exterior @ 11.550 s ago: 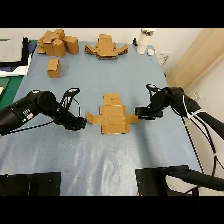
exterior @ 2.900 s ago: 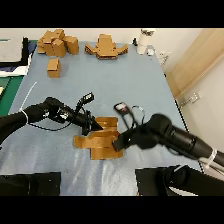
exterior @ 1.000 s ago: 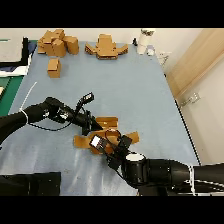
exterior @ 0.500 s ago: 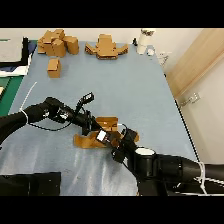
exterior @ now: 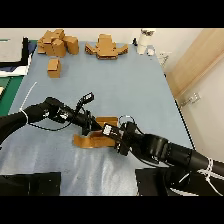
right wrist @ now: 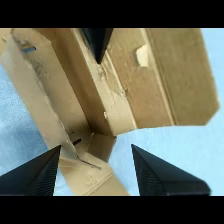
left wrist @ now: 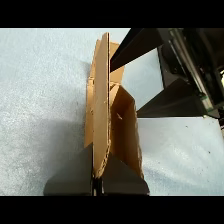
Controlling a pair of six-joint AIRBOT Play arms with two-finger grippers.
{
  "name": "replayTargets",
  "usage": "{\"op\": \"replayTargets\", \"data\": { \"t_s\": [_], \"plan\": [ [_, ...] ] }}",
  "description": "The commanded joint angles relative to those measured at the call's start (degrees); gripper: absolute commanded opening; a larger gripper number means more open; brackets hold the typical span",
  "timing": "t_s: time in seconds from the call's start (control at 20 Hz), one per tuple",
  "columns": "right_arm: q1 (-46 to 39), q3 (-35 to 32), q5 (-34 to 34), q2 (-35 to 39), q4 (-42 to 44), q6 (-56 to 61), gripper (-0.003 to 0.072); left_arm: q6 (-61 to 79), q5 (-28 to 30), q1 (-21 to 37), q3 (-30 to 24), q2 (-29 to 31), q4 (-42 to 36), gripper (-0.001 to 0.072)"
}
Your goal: Fold the box.
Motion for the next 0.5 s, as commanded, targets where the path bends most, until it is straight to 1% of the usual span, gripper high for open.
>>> {"op": "replayTargets", "data": {
  "t_s": [0.0,0.1,0.2,0.3,0.35,0.45],
  "plan": [
    [-7.2,-0.1,3.3,0.2,12.7,-17.9,0.0720,0.0,0.0,0.0,0.0,0.0,0.0,0.0011],
    [-10.5,-0.1,3.6,0.0,19.6,-27.9,0.0720,0.0,0.0,0.0,0.0,0.0,0.0,0.0011],
    [-14.9,-0.1,3.1,-0.7,30.5,-40.9,0.0720,0.0,0.0,0.0,0.0,0.0,0.0,0.0011],
    [-19.4,-0.1,0.8,-1.8,42.8,-54.9,0.0720,0.0,0.0,0.0,0.0,0.0,0.0,0.0011],
    [-21.4,-0.1,-0.3,-2.6,47.4,-60.9,0.0720,0.0,0.0,0.0,0.0,0.0,0.0,0.0011],
    [-24.5,0.2,-2.3,-4.9,53.0,-67.8,0.0720,0.0,0.0,0.0,0.0,0.0,0.0,0.0011]
  ]
}}
